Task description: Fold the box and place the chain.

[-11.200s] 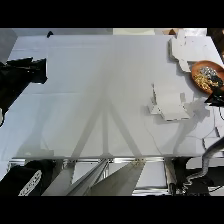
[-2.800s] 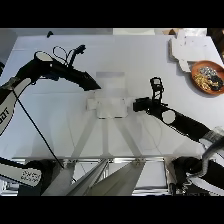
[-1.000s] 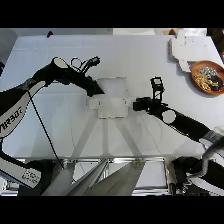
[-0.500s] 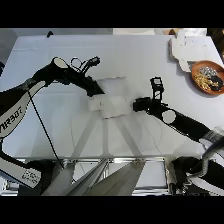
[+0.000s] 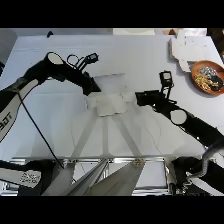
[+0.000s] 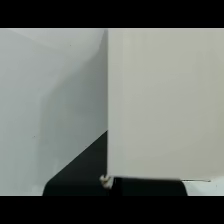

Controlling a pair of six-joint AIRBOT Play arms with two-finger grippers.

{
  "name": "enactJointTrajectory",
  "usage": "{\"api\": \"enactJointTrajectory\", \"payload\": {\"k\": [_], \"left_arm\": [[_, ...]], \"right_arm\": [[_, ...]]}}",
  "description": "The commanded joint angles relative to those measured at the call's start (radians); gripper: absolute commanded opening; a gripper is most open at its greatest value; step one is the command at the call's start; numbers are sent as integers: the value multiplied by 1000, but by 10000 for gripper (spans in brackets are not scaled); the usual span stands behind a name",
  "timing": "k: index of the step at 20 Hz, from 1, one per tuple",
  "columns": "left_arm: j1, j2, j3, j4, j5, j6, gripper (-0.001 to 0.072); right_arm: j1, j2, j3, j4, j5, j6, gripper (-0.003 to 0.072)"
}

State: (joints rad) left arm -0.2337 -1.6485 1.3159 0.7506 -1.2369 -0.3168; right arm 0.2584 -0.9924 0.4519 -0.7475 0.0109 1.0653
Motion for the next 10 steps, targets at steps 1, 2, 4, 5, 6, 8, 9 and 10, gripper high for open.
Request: {"api": "enactJointTrajectory", "payload": {"k": [1, 2, 4, 5, 6, 8, 9, 10], "left_arm": [[28, 156, 0, 34, -25, 24, 2], [42, 205, 0, 8, -41, 47, 2], [69, 280, -16, -89, -126, 107, 1], [79, 307, -42, -162, -168, 148, 0], [84, 330, -87, -222, -179, 193, 0], [74, 348, -185, -223, -135, 243, 1], [68, 344, -232, -201, -92, 247, 3], [64, 333, -275, -188, -41, 254, 5]], "right_arm": [[-112, 134, 1, -43, 4, 0, 510], [-158, 170, 1, -43, 4, 0, 502], [-248, 224, 1, -43, 8, 0, 502], [-289, 240, 1, -43, 14, 0, 502], [-330, 252, 1, -43, 33, 0, 502], [-403, 263, 1, -43, 96, 0, 502], [-432, 263, 1, -43, 137, 0, 502], [-459, 263, 1, -45, 184, 0, 502]]}}
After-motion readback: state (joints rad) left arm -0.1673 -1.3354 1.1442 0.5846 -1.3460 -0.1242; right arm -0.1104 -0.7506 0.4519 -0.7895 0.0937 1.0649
